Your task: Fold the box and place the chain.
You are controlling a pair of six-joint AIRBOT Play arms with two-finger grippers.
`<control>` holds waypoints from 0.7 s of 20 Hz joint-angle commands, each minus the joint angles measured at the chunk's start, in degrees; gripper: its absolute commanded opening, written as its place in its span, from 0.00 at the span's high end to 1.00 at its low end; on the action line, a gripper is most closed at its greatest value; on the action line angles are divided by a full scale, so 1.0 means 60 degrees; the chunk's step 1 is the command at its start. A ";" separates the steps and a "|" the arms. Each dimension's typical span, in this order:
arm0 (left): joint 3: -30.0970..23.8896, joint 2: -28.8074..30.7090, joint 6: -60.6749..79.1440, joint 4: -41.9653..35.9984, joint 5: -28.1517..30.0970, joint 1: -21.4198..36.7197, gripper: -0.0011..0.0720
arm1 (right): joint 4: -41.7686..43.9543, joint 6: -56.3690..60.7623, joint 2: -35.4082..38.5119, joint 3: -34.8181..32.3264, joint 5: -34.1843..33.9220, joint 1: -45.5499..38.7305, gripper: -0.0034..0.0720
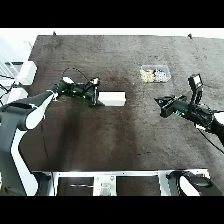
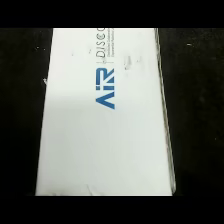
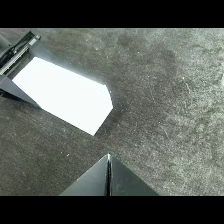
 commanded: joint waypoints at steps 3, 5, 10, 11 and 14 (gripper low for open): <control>0.0678 0.0040 -0.1719 -0.0379 0.0036 0.0627 0.96 | -0.0004 0.0004 0.0007 -0.0004 0.0000 -0.0004 0.93; 0.0801 0.0310 -0.2302 -0.0546 0.0084 0.1235 0.96 | 0.0000 0.0018 0.0007 -0.0004 0.0000 -0.0004 0.93; 0.0794 0.1632 -0.3512 -0.1464 0.0612 0.2900 0.97 | 0.0029 0.0036 0.0004 -0.0004 -0.0004 -0.0004 0.93; 0.0794 0.1883 -0.4011 -0.1406 0.1286 0.3198 0.97 | 0.0025 0.0036 0.0004 -0.0004 -0.0004 -0.0004 0.93; 0.0794 0.2131 -0.5486 -0.1315 0.4033 0.3883 0.96 | 0.0029 0.0036 0.0004 -0.0004 -0.0036 -0.0004 0.93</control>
